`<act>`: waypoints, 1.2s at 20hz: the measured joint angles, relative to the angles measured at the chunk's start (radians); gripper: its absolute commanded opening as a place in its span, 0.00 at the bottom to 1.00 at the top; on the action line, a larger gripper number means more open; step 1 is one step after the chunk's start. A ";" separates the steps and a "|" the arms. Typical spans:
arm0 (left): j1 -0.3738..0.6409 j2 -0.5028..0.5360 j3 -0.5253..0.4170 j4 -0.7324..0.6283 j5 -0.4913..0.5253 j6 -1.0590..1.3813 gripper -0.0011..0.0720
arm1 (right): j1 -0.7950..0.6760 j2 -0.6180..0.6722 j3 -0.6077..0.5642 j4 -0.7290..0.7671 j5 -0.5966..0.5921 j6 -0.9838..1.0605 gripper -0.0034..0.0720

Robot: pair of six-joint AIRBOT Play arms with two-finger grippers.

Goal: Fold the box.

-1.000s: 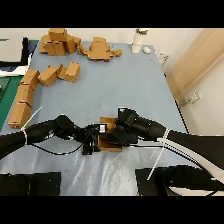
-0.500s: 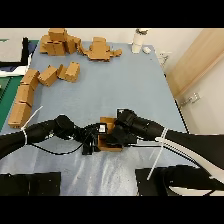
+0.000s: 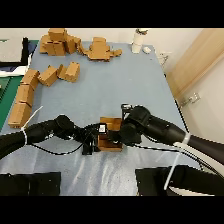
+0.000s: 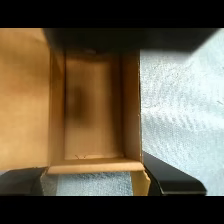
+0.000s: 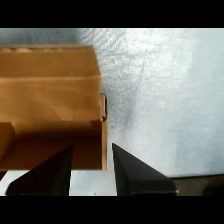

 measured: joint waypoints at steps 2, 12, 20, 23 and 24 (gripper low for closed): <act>0.000 0.000 0.000 0.000 0.000 0.000 0.74 | -0.003 0.053 0.000 0.014 -0.025 0.005 0.25; 0.000 0.000 0.000 0.000 0.000 0.001 0.74 | -0.457 0.149 -0.103 0.233 -0.006 -0.433 0.05; 0.000 0.000 0.000 0.000 0.001 0.001 0.74 | -0.828 -0.198 -0.076 0.864 0.013 -1.324 0.05; 0.000 0.000 0.000 0.000 0.001 0.001 0.74 | -0.798 -0.278 -0.047 0.957 -0.065 -1.499 0.05; 0.000 0.000 0.000 0.001 0.000 0.001 0.74 | -0.780 -0.293 -0.041 0.976 -0.091 -1.545 0.05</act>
